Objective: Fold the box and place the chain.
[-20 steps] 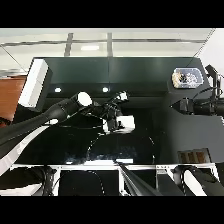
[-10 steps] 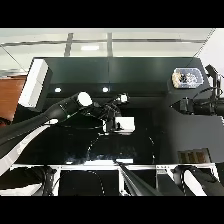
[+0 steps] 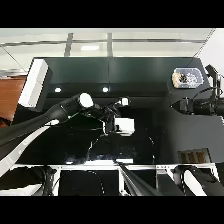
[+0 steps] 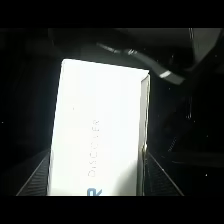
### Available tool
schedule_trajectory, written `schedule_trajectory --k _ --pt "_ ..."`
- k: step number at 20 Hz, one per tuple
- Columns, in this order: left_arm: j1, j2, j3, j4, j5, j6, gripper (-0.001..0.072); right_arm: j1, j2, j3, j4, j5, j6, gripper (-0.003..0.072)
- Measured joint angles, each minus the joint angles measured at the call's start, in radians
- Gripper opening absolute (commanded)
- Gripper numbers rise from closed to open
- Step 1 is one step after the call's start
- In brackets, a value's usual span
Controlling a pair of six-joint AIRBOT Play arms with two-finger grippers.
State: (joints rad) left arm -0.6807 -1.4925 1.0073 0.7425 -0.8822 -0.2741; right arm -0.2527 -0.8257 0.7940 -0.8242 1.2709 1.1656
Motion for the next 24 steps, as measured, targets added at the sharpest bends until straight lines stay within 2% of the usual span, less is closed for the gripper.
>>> schedule_trajectory --k 5,6,7,9,12,15,17,19,21,24 --pt "-0.047 -0.013 0.000 0.085 0.039 -0.001 0.0710 0.000 0.000 0.000 0.000 0.000 0.000 0.0013" --pt "-0.054 -0.014 0.000 0.108 0.046 0.000 0.0661 0.000 0.000 0.000 0.000 -0.001 0.000 0.0013" --pt "-0.058 -0.014 0.000 0.127 0.055 -0.002 0.0533 0.000 0.000 0.000 0.000 -0.002 0.000 0.0013" --pt "-0.064 -0.007 0.000 0.153 0.059 -0.030 0.0369 0.000 0.000 0.000 0.000 -0.005 0.000 0.0013" --pt "-0.059 0.036 0.000 0.218 0.039 -0.153 0.0349 0.000 0.000 0.000 0.000 -0.008 0.001 0.0013" --pt "-0.013 0.118 0.000 0.390 -0.039 -0.370 0.0349 0.000 0.000 0.000 0.000 -0.009 0.001 0.0013" --pt "0.057 0.175 -0.004 0.525 -0.132 -0.529 0.0349 0.000 0.000 0.000 0.000 -0.011 0.001 0.0013" --pt "0.172 0.225 -0.019 0.647 -0.222 -0.672 0.0352 0.000 0.000 0.000 0.000 -0.011 0.001 0.0013" --pt "0.337 0.264 -0.048 0.730 -0.305 -0.798 0.0352 0.000 0.000 -0.004 0.001 -0.012 0.001 0.0013" --pt "0.611 0.312 -0.095 0.780 -0.386 -0.940 0.0352 0.000 0.000 -0.013 0.001 -0.012 0.001 0.0013"
